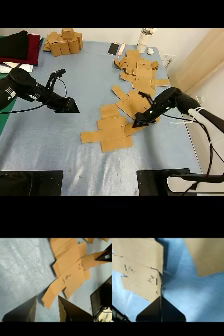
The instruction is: Fold the box.
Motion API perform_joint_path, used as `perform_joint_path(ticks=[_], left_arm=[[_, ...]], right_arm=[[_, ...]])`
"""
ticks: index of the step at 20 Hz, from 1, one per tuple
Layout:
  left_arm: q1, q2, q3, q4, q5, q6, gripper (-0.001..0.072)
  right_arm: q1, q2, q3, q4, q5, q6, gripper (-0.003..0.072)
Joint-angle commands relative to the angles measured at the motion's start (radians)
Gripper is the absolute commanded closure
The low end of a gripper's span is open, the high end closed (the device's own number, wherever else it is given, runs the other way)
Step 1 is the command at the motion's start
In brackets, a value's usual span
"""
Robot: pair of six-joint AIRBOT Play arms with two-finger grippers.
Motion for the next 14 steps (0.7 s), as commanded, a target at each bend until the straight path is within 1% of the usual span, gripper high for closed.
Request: perform_joint_path(ticks=[1, 4, 7, 8, 9, 12, 14], left_arm=[[0.001, -0.05, -0.001, -0.023, -0.055, 0.017, 0.0277], [0.002, -0.126, 0.0, -0.034, -0.079, 0.04, 0.0276], [0.021, -0.181, 0.0, -0.082, -0.09, 0.083, 0.0273], [0.033, -0.198, 0.0, -0.09, -0.092, 0.09, 0.0109], [0.043, -0.215, 0.0, -0.09, -0.091, 0.089, 0.0043], [0.056, -0.273, 0.0, -0.092, -0.087, 0.095, 0.0043], [0.054, -0.32, 0.0, -0.145, -0.093, 0.124, 0.0043]], right_arm=[[0.145, 0.058, -0.078, 0.008, 0.182, 0.031, 0.0685], [0.247, 0.133, -0.159, 0.008, 0.322, 0.025, 0.0685], [0.321, 0.22, -0.237, 0.008, 0.406, 0.022, 0.0685], [0.346, 0.248, -0.264, 0.004, 0.434, 0.023, 0.0685], [0.369, 0.27, -0.285, 0.003, 0.456, 0.023, 0.0685], [0.429, 0.312, -0.328, 0.001, 0.507, 0.027, 0.0685], [0.466, 0.32, -0.33, -0.003, 0.534, 0.04, 0.0685]])
